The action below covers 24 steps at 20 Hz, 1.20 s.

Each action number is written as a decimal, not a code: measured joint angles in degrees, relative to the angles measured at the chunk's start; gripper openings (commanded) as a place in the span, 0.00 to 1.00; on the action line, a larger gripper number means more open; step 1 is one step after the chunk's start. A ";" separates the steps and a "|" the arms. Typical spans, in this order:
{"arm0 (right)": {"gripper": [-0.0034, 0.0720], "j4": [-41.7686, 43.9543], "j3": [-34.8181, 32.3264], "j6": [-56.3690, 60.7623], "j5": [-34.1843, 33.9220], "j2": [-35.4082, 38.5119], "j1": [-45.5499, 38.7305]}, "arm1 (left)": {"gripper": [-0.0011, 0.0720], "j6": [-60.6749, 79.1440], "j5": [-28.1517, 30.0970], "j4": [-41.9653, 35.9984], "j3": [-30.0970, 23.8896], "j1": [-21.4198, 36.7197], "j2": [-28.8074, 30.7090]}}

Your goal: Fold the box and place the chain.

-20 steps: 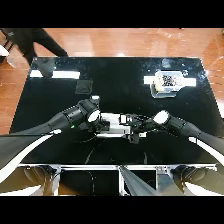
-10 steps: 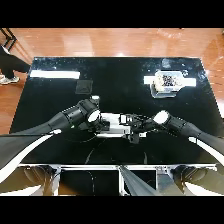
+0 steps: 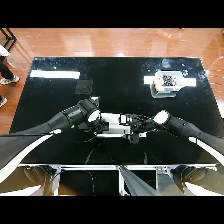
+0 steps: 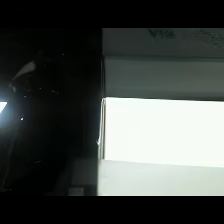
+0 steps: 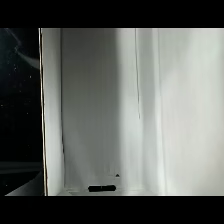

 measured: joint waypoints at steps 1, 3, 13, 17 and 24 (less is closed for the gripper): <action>0.52 0.00 0.00 0.00 0.00 0.00 0.00 | 0.71 -0.04 0.07 -0.20 0.00 0.00 0.02; 0.52 0.00 0.00 0.00 0.00 0.00 0.00 | 0.56 -0.17 0.13 -0.42 0.00 0.00 0.02; 0.52 0.02 0.00 0.04 -0.02 0.00 0.00 | 0.05 0.94 0.50 -0.83 0.02 0.00 0.02; 0.60 0.02 0.00 0.09 -0.02 0.00 -0.02 | 0.05 1.33 0.57 -0.85 0.02 0.00 0.02; 0.96 -2.62 -0.02 4.94 1.14 2.75 -0.17 | 0.05 1.51 0.59 -0.85 0.02 0.00 0.02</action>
